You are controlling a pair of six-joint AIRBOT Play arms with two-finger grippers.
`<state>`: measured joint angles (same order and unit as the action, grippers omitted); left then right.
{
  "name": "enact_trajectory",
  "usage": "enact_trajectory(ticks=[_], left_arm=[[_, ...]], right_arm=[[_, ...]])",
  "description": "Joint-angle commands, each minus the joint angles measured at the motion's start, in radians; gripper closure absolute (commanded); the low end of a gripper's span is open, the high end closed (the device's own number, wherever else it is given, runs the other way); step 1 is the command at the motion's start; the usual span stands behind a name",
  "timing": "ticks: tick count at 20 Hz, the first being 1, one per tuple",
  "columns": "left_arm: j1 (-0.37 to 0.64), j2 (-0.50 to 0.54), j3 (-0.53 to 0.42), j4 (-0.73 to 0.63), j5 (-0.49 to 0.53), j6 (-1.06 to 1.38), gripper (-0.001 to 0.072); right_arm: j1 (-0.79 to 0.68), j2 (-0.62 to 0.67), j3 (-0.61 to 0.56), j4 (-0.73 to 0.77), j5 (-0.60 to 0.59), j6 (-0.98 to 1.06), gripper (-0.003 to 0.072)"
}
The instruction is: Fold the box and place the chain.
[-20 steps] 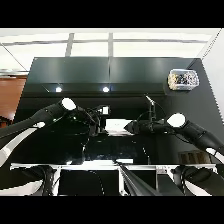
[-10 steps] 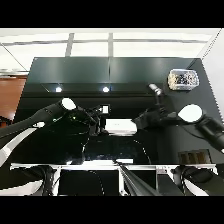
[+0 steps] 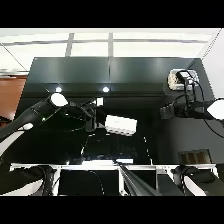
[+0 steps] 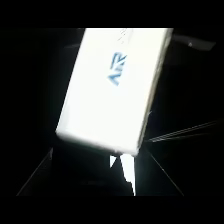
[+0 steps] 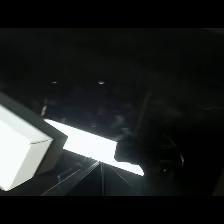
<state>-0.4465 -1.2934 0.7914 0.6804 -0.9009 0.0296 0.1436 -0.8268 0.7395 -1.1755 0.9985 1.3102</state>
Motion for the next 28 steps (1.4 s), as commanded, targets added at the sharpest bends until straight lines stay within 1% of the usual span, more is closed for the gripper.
enact_trajectory(ticks=[1,2,4,5,7,8,10,11,12,16,21,26,28], left_arm=[[-0.082,0.042,0.052,0.011,0.047,-0.003,-0.0011],[-0.114,0.035,0.082,0.011,0.085,-0.003,-0.0011],[-0.164,-0.026,0.168,0.01,0.099,-0.044,-0.0011],[-0.187,-0.074,0.216,0.01,0.076,-0.06,-0.001],[-0.222,-0.169,0.307,0.011,-0.009,-0.064,-0.0005],[-0.23,-0.212,0.343,0.036,-0.034,-0.088,-0.0004],[-0.23,-0.275,0.389,0.113,-0.057,-0.233,-0.0004],[-0.229,-0.296,0.406,0.14,-0.095,-0.259,-0.0004],[-0.229,-0.306,0.413,0.138,-0.112,-0.259,-0.0004],[-0.228,-0.307,0.418,0.119,-0.109,-0.274,-0.0003],[-0.228,-0.306,0.423,0.125,-0.18,-0.274,-0.0003],[-0.238,-0.306,0.424,0.144,-0.18,-0.249,-0.0004],[-0.256,-0.307,0.423,0.181,-0.144,-0.232,-0.0004]], right_arm=[[-0.021,0.006,0.001,-0.027,-0.032,0.01,0.067],[-0.02,0.006,0.0,-0.027,-0.039,0.01,0.0669],[-0.021,0.006,0.0,-0.027,-0.039,0.01,0.067],[-0.02,0.006,0.0,-0.027,-0.04,0.01,0.0669],[-0.02,0.006,0.0,-0.027,-0.04,0.01,0.0669],[-0.021,0.005,0.0,-0.027,-0.04,0.01,0.0669],[-0.021,0.006,0.0,-0.027,-0.042,0.01,0.0669],[-0.021,0.006,0.0,-0.027,-0.042,0.01,0.0669],[-0.021,0.006,0.0,-0.027,-0.042,0.01,0.0669],[-0.021,0.005,0.0,-0.03,-0.043,0.01,0.0669],[-0.021,0.005,0.0,-0.03,-0.042,0.01,0.0669],[-0.021,0.005,0.0,-0.03,-0.042,0.01,0.0669],[-0.021,0.005,0.0,-0.03,-0.041,0.01,0.0669]])
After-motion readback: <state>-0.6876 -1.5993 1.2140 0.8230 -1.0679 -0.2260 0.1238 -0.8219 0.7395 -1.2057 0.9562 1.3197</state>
